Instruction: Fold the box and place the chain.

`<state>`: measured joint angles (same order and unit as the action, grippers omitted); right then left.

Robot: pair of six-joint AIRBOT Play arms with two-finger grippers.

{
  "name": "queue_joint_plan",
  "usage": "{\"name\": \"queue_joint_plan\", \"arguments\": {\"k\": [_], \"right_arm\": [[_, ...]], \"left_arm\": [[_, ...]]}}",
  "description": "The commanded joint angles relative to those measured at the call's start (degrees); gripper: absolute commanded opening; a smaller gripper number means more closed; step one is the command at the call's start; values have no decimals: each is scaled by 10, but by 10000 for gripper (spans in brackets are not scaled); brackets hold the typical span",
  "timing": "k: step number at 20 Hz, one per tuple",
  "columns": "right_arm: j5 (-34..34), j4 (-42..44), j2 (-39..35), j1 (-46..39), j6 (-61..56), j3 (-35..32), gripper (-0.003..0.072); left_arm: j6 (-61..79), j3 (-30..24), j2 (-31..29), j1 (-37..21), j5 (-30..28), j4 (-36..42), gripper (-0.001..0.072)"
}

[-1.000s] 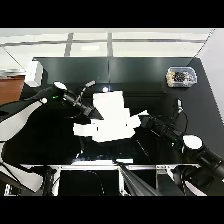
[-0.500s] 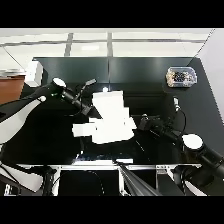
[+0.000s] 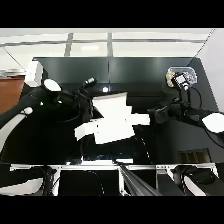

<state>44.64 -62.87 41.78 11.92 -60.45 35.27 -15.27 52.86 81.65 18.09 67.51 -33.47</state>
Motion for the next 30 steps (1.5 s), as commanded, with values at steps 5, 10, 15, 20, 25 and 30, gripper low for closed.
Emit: {"name": "queue_joint_plan", "arguments": {"k": [5, 10, 15, 20, 25, 30], "right_arm": [[36, -107, 28, 54, 155, 22, 708], [52, -48, 30, 64, 151, 22, 708], [68, 13, 34, 64, 160, 17, 708], [50, 32, 41, 64, 277, -51, 708], [20, 95, 42, 64, 395, -111, 708], [7, 119, 42, 64, 475, -135, 708]], "left_arm": [[203, -39, -10, 100, -203, -23, 28], [202, -39, 10, 116, -206, -18, 28], [200, -39, 21, 110, -191, 13, 27], [200, -39, 47, 110, -188, -24, 28], [200, -39, 48, 109, -194, -32, 28], [200, -39, 48, 110, -197, -53, 28]]}}
